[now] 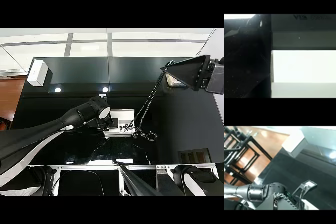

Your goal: Fold the box and place the chain.

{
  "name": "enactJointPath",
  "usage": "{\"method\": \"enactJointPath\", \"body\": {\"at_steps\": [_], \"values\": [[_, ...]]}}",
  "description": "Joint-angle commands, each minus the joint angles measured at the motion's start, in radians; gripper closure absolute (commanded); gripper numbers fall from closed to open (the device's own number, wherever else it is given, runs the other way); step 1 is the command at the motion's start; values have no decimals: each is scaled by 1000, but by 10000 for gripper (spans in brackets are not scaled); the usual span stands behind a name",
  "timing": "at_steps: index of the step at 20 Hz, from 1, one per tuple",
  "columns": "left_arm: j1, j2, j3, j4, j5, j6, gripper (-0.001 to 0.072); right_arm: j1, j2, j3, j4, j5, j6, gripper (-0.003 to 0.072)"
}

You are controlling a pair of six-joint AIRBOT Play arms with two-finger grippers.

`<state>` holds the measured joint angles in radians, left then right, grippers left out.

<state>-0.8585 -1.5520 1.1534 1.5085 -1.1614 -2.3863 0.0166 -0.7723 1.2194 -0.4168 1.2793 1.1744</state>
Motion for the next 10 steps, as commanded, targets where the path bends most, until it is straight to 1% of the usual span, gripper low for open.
{"method": "enactJointPath", "body": {"at_steps": [1, 4, 6, 10], "values": [[0, 0, 0, -2, -1, 0, 678, 5, 1, 0, 1, -3, 0, 673], [0, 0, 0, -2, 0, 0, 678, 13, -3, 0, -2, 0, 8, 673], [0, 0, 1, -2, 0, 0, 678, 46, -18, -2, -3, -5, 7, 672], [0, 0, 0, -2, 0, 0, 678, 126, -36, -85, -3, -69, 7, 672]]}}
